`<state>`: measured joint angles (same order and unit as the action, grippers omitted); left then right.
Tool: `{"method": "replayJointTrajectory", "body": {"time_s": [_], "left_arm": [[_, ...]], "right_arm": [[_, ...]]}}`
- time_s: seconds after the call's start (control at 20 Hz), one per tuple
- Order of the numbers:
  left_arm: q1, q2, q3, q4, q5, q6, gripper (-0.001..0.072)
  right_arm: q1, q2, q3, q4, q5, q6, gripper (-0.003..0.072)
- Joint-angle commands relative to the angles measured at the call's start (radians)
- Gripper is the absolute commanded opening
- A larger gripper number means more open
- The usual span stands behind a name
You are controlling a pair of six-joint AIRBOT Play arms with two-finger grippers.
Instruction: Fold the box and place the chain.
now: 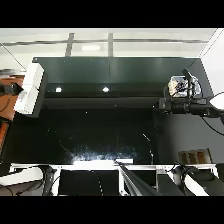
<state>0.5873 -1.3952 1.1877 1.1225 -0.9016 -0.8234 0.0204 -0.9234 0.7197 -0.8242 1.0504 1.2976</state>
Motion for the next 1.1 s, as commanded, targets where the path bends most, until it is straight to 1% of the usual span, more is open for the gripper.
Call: {"method": "replayJointTrajectory", "body": {"time_s": [0.0, 0.05, 0.1, 0.15, 0.25, 0.3, 0.4, 0.45, 0.55, 0.65, 0.7, 0.8, 0.85, 0.9, 0.95, 1.05], "left_arm": [[-0.009, 0.122, 0.045, 0.013, -0.031, -0.188, 0.0713], [-0.021, 0.161, 0.052, -0.023, -0.033, -0.247, 0.0707], [-0.036, 0.193, 0.053, -0.071, -0.043, -0.288, 0.0658], [-0.055, 0.222, 0.053, -0.133, -0.066, -0.307, 0.0491], [-0.104, 0.262, 0.053, -0.230, -0.148, -0.308, 0.0017], [-0.139, 0.274, 0.053, -0.249, -0.193, -0.307, 0.0024], [-0.237, 0.299, 0.051, -0.207, -0.275, -0.346, 0.0021], [-0.296, 0.316, 0.043, -0.157, -0.288, -0.380, 0.0021], [-0.435, 0.373, -0.023, -0.058, -0.266, -0.432, 0.0021], [-0.566, 0.460, -0.171, -0.039, -0.167, -0.488, 0.0022], [-0.637, 0.513, -0.275, -0.038, -0.087, -0.525, 0.0022], [-0.762, 0.603, -0.480, -0.038, 0.057, -0.576, 0.0022], [-0.808, 0.631, -0.562, -0.035, 0.097, -0.577, 0.0022], [-0.842, 0.647, -0.628, -0.022, 0.115, -0.578, 0.0022], [-0.859, 0.652, -0.666, -0.008, 0.101, -0.590, 0.0022], [-0.868, 0.651, -0.692, 0.040, 0.051, -0.646, 0.0022]], "right_arm": [[0.000, 0.000, 0.001, 0.000, -0.003, 0.000, 0.0019], [0.000, 0.000, 0.001, -0.001, -0.005, -0.005, 0.0019], [0.000, 0.000, 0.001, -0.001, -0.002, -0.016, 0.0019], [0.000, 0.000, 0.001, -0.001, 0.007, -0.019, 0.0020], [0.000, 0.002, 0.001, -0.015, 0.044, -0.025, 0.0019], [-0.001, 0.006, 0.001, -0.063, 0.058, -0.019, 0.0019], [-0.026, 0.027, 0.001, -0.269, 0.072, 0.112, 0.0019], [-0.042, 0.053, 0.001, -0.375, 0.075, 0.169, 0.0019], [-0.071, 0.130, 0.001, -0.515, 0.066, 0.210, 0.0019], [-0.083, 0.214, 0.000, -0.580, 0.042, 0.223, 0.0019], [-0.083, 0.253, -0.002, -0.587, 0.016, 0.226, 0.0019], [-0.081, 0.309, -0.031, -0.588, -0.075, 0.254, 0.0019], [-0.081, 0.321, -0.064, -0.591, -0.119, 0.265, 0.0019], [-0.081, 0.323, -0.113, -0.590, -0.157, 0.291, 0.0019], [-0.080, 0.322, -0.164, -0.588, -0.192, 0.317, 0.0019], [-0.081, 0.322, -0.247, -0.585, -0.238, 0.323, 0.0019]]}}
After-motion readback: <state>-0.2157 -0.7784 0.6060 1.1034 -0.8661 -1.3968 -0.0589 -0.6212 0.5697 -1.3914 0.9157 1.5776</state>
